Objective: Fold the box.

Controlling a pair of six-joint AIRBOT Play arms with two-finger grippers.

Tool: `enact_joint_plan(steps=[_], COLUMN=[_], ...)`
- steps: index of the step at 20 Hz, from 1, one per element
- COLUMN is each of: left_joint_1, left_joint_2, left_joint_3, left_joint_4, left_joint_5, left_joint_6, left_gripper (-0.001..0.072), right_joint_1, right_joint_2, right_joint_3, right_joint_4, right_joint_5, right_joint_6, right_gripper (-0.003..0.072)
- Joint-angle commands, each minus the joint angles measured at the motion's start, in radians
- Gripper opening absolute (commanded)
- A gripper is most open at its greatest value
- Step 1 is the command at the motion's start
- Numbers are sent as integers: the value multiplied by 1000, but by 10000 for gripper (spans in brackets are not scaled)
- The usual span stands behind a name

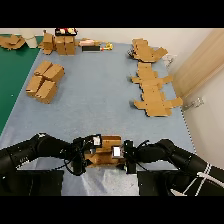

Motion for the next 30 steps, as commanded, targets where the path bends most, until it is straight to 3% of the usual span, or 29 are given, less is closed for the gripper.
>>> enact_joint_plan(steps=[1, 5, 6, 7, 12, 17, 23, 24, 25, 26, 30], left_joint_1=[0, -1, -6, -21, -68, -69, -76, -80, -81, -81, -81], left_joint_2=[-5, -5, -5, -5, -6, -47, -48, -48, -48, -48, -48], left_joint_3=[4, 9, 14, 21, 24, 25, 24, 24, 24, 24, 24], left_joint_4=[-32, -41, -43, -42, -38, -48, -106, -106, -108, -109, -111], left_joint_5=[10, 11, 11, 11, 21, 147, 143, 142, 140, 139, 138], left_joint_6=[5, 12, 12, 12, 11, 11, 12, 12, 11, 11, 11], left_gripper=[353, 338, 163, 115, 115, 113, 116, 132, 348, 491, 490], right_joint_1=[-1, -1, -1, -1, -1, -1, -1, -1, -1, -1, -1], right_joint_2=[0, 0, 0, 0, 0, 0, 0, 0, 0, 0, 0], right_joint_3=[0, 0, 0, 0, 0, 0, 0, 0, 0, 0, 0], right_joint_4=[0, 0, 0, 0, 0, 1, 1, 1, 1, 1, 1], right_joint_5=[0, 0, 0, 0, 0, 0, 0, 0, 0, 0, 0], right_joint_6=[0, 0, 0, 0, 0, 0, 0, 0, 0, 0, 0], right_gripper=[434, 434, 434, 435, 435, 435, 434, 434, 435, 435, 434])
